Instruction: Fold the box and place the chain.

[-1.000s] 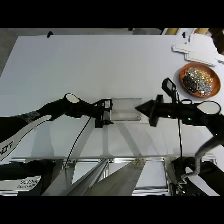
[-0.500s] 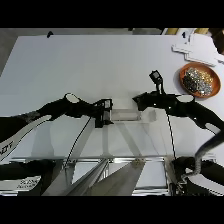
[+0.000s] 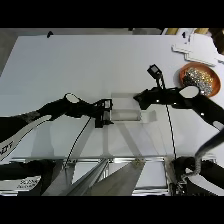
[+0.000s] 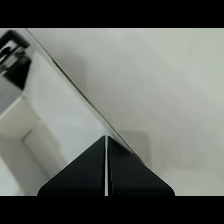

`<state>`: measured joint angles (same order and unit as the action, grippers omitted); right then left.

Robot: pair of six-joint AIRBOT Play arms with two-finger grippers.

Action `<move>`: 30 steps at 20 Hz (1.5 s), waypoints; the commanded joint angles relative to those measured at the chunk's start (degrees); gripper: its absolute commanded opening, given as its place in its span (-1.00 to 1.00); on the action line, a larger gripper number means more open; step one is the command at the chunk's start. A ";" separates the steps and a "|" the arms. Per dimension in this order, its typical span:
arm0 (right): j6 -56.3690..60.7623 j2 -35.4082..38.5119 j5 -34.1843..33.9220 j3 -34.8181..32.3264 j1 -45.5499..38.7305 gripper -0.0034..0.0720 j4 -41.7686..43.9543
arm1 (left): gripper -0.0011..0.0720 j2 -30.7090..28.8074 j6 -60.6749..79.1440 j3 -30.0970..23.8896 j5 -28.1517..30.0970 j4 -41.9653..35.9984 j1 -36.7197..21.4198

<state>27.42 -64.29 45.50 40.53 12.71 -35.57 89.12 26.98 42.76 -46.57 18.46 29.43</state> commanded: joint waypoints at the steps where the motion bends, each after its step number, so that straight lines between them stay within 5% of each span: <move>1: 2.38 7.54 8.50 2.73 0.02 -0.85 -15.43 | -0.95 0.00 0.00 -0.02 0.02 0.02 0.02; 4: -7.69 10.49 15.98 2.71 0.07 -0.85 -26.10 | -0.95 0.00 0.00 -0.02 0.02 0.02 0.02; 10: -20.02 6.75 21.86 2.14 0.09 -0.84 -27.36 | -0.95 -0.02 0.00 -0.02 0.02 0.02 0.02; 12: -20.02 3.80 21.77 2.14 0.09 -0.49 -27.36 | -0.95 0.00 0.00 -0.02 0.02 0.02 0.02; 17: -28.57 1.40 19.12 -1.20 0.07 -0.37 -25.16 | -0.95 0.00 0.00 -0.02 0.00 0.02 0.02; 23: -41.77 2.91 4.96 -10.62 0.02 -0.38 -15.72 | -0.95 0.00 0.00 -0.02 0.02 0.02 0.02; 30: -42.10 0.81 -0.35 -10.88 0.02 -0.44 -14.91 | -0.95 -0.02 0.00 -0.02 0.02 0.02 0.02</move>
<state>-13.63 -62.76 47.48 30.02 12.73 -51.51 89.12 26.98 42.74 -46.54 18.46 29.43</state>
